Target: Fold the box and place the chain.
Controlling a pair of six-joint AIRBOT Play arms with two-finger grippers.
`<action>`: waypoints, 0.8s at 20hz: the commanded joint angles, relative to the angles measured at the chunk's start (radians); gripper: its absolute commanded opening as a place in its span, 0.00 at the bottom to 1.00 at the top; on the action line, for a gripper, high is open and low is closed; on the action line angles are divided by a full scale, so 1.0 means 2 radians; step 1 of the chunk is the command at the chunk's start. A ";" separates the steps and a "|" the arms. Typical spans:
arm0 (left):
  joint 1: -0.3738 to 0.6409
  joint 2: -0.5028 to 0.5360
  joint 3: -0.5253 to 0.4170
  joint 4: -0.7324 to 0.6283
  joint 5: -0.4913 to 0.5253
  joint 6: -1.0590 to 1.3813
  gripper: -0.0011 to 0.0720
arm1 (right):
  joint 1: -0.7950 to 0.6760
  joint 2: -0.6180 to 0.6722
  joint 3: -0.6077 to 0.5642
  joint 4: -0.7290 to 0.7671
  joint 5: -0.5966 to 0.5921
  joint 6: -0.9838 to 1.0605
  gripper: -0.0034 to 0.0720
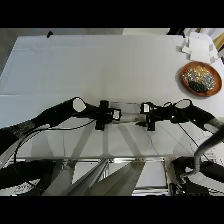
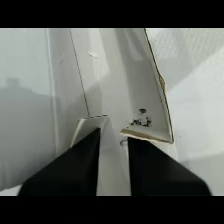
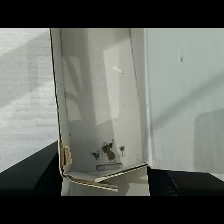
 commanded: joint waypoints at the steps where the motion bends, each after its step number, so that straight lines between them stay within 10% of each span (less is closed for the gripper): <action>1: -0.007 -0.002 0.000 -0.007 0.003 0.000 0.42 | 0.000 0.000 0.000 0.000 0.000 0.000 0.58; 6: -0.006 0.001 0.000 -0.007 0.002 -0.026 0.40 | 0.000 0.000 0.000 0.000 0.000 0.000 0.58; 9: 0.007 0.031 0.000 0.022 -0.020 -0.119 0.02 | 0.000 0.000 0.000 0.000 0.000 0.000 0.58; 16: 0.097 0.126 0.000 0.173 -0.146 -0.473 0.02 | 0.000 0.000 0.000 0.000 0.000 0.000 0.58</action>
